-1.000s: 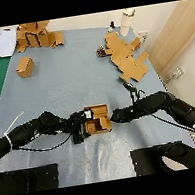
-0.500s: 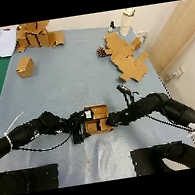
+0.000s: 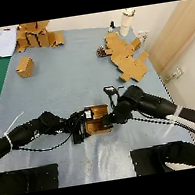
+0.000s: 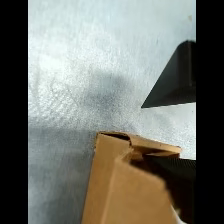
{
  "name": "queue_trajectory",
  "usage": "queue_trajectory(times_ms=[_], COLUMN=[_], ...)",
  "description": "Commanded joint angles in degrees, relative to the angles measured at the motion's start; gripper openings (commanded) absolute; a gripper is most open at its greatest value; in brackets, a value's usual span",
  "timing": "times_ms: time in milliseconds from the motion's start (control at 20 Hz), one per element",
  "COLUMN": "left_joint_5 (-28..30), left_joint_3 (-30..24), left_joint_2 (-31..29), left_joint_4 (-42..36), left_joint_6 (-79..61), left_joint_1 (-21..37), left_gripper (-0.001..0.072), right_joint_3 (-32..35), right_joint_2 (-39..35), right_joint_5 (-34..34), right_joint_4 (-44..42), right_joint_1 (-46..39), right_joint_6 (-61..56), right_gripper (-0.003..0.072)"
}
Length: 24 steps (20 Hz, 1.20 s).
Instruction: Fold the box.
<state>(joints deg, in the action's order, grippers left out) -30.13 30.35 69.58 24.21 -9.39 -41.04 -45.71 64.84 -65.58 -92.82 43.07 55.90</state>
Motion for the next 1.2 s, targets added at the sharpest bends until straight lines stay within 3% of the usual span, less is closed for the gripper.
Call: queue_trajectory(times_ms=[0, 100, 300, 550, 750, 800, 850, 900, 1050, 1150], left_joint_5=[0.0, 0.02, 0.02, 0.0, 0.02, 0.02, 0.02, 0.0, 0.0, 0.0], left_joint_3=[0.02, 0.02, 0.02, 0.02, 0.02, 0.02, 0.02, 0.02, 0.02, 0.02], left_joint_2=[-0.04, -0.04, -0.04, -0.04, -0.04, -0.04, -0.04, -0.04, -0.04, -0.04], left_joint_4=[0.02, 0.02, 0.02, 0.02, 0.02, 0.02, 0.02, 0.02, 0.02, 0.02], left_joint_6=[-0.02, -0.02, 0.0, 0.0, 0.0, -0.02, -0.02, 0.0, -0.02, -0.02], left_joint_1=[-0.07, -0.07, -0.07, -0.07, -0.07, -0.07, -0.07, -0.07, -0.07, -0.07], left_gripper=[0.0366, 0.0367, 0.0366, 0.0366, 0.0366, 0.0367, 0.0366, 0.0366, 0.0366, 0.0366], right_joint_3=[-5.31, -7.89, -9.81, -9.79, -9.81, -9.81, -9.81, -9.81, -9.81, -9.79], right_joint_2=[5.79, 8.87, 13.0, 14.38, 14.23, 13.77, 13.09, 12.09, 7.54, 3.72], right_joint_5=[-4.22, -5.16, -6.47, -6.56, -7.37, -7.5, -7.72, -8.2, -9.77, -9.94], right_joint_4=[4.81, 4.81, 4.79, 5.05, 5.4, 5.4, 5.4, 5.4, 5.97, 8.26], right_joint_1=[3.87, 5.42, 7.32, 7.37, 7.37, 7.37, 7.37, 7.37, 7.26, 6.91], right_joint_6=[-6.91, -8.74, -11.47, -11.98, -11.19, -10.91, -10.91, -10.91, -10.91, -11.72], right_gripper=[0.0437, 0.0432, 0.0339, 0.0006, 0.0006, 0.0106, 0.0259, 0.0316, 0.0375, 0.0375])
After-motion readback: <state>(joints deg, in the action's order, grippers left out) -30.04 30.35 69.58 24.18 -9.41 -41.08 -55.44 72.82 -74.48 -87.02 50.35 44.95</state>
